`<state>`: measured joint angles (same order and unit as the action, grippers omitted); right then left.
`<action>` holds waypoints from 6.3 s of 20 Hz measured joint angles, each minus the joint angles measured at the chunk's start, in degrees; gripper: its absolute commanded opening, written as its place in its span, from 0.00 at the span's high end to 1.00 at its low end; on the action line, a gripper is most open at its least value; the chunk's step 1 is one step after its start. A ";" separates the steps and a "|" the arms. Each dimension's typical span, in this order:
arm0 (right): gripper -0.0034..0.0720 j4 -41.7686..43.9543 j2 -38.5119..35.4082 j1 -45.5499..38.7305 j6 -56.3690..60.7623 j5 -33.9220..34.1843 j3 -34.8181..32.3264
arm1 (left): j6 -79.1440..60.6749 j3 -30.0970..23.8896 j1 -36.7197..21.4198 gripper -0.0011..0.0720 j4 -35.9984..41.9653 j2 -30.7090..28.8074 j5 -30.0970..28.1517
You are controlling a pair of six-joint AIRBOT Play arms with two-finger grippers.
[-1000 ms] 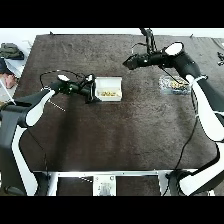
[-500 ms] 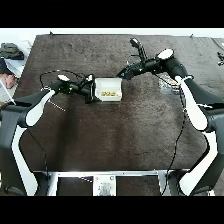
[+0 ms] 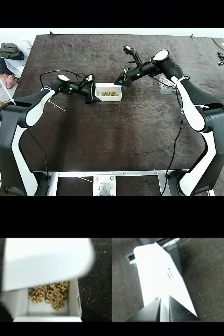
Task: Fold the box and place the chain.
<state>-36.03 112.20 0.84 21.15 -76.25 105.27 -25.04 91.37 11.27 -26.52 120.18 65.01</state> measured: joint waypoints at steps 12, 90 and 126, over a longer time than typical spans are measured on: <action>0.53 -4.94 0.02 3.50 -10.36 0.39 0.02 | 0.00 0.00 0.00 0.42 0.00 0.00 0.02; 0.73 -12.00 -0.57 7.32 -14.14 7.74 -5.53 | -0.13 0.00 0.07 0.43 -0.02 0.00 0.15; 0.98 6.32 -18.51 1.60 -4.42 -1.49 -8.74 | 0.02 0.00 0.02 0.42 0.00 0.00 0.00</action>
<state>-29.71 93.69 2.44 16.73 -77.73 96.53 -25.02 91.37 11.29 -26.52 120.18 65.01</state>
